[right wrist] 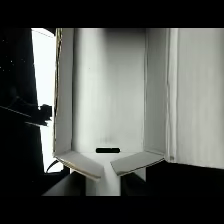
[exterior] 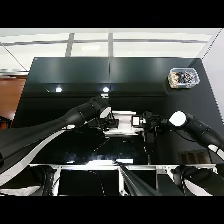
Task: Fold the box and place the chain.
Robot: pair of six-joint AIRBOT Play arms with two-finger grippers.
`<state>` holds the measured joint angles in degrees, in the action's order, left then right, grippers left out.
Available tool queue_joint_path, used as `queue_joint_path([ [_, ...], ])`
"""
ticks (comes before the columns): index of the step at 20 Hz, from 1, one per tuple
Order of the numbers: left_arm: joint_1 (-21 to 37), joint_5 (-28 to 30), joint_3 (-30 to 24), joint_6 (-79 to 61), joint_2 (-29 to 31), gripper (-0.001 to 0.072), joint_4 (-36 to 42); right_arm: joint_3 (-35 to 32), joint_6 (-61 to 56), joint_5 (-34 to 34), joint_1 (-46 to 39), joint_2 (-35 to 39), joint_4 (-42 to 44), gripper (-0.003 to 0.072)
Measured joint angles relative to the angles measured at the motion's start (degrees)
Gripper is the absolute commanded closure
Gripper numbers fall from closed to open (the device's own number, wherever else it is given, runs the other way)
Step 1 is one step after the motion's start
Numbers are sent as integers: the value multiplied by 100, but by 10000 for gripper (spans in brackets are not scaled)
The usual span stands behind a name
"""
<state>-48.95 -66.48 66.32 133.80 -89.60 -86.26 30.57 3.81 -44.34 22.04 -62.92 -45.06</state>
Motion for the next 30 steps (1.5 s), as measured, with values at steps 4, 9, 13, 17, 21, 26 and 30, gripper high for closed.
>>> queue_joint_path([
  [4, 2, -13, 0, -9, 0, 683, 0, 0, -7, -4, 7, -157, 313, 561],
  [9, 7, -17, 0, -13, 0, 683, -2, 0, -44, -13, 42, -269, 767, 561],
  [13, 7, -20, 0, -15, 0, 683, -2, 0, -44, 4, 103, -431, 1158, 561],
  [17, 7, -15, 0, -13, 0, 683, 0, 0, -44, 85, 120, -525, 1305, 561],
  [21, 7, -17, -2, -4, 0, 683, 0, 0, -48, 184, 125, -546, 1360, 468],
  [26, 7, -4, -2, 0, 0, 683, 0, 0, -87, 264, 125, -553, 1408, 637],
  [30, 7, 15, 0, 2, 0, 683, 4, 2, -610, 264, 11, -435, 1381, 680],
])
